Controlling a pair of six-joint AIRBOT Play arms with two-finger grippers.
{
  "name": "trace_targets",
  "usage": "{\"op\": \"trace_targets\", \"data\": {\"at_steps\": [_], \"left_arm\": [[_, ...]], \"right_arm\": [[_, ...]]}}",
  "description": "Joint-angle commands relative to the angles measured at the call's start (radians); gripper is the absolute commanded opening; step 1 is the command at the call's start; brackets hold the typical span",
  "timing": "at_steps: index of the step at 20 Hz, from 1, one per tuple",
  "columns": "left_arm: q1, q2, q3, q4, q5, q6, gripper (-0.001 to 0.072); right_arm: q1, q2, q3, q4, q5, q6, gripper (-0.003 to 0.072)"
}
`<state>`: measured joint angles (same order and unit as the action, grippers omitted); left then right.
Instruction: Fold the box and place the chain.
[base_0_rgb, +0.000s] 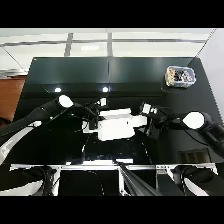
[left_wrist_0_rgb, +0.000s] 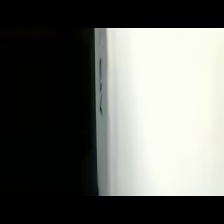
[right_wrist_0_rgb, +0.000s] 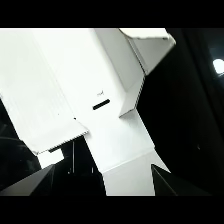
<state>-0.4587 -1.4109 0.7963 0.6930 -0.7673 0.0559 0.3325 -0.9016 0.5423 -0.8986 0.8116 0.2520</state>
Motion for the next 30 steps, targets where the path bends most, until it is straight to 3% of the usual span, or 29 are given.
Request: {"op": "trace_targets", "data": {"at_steps": [1,8,13,16,23,30], "left_arm": [[-0.011,-0.012,0.0,0.06,0.034,0.023,0.0027],[-0.011,-0.017,0.0,0.058,0.032,0.023,0.0027],[-0.011,-0.017,0.0,0.058,0.031,0.022,0.0027],[-0.011,-0.017,0.0,0.056,0.027,0.022,0.0027],[-0.011,-0.017,0.001,0.051,-0.008,0.019,0.0027],[-0.011,-0.017,0.001,0.051,-0.007,0.019,0.0027]], "right_arm": [[0.051,-0.054,-0.011,-0.004,-0.024,-0.098,0.0693],[0.121,-0.148,-0.011,-0.008,-0.031,-0.142,0.0693],[0.221,-0.218,-0.011,0.063,-0.183,-0.175,0.0693],[0.24,-0.219,-0.007,0.123,-0.214,-0.21,0.0693],[0.208,-0.217,0.092,0.104,-0.213,-0.231,0.0693],[0.089,-0.223,0.101,0.149,-0.183,-0.231,0.0693]]}}
